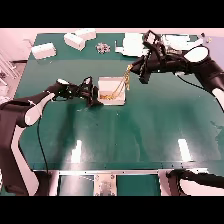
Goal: Fold the box and place the chain.
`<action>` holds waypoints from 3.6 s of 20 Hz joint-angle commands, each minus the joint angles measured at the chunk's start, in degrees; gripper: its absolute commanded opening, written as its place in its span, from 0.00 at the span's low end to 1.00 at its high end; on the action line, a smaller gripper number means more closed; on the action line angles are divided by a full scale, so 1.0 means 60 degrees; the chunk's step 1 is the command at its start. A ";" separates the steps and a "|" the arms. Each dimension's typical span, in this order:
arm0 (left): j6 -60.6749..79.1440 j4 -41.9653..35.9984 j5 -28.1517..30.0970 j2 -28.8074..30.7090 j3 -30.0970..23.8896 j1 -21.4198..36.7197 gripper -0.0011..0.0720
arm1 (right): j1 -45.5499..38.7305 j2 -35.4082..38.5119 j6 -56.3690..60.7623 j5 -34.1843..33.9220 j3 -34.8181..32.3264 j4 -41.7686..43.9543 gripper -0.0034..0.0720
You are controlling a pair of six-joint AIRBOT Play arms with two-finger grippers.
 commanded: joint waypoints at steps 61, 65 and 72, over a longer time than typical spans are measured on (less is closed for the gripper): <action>0.0004 0.0004 0.0007 0.0007 0.0007 0.0000 0.66 | 0.0922 -0.2900 0.0051 0.1002 0.0747 0.0033 0.59; 0.0004 0.0004 0.0004 0.0007 0.0007 0.0000 0.66 | 0.0922 -0.2925 0.0036 0.0892 0.0729 0.0029 0.59; 0.0000 0.0004 0.0004 0.0007 0.0007 0.0000 0.66 | 0.0922 -0.3020 0.0033 0.0750 0.0729 0.0029 0.54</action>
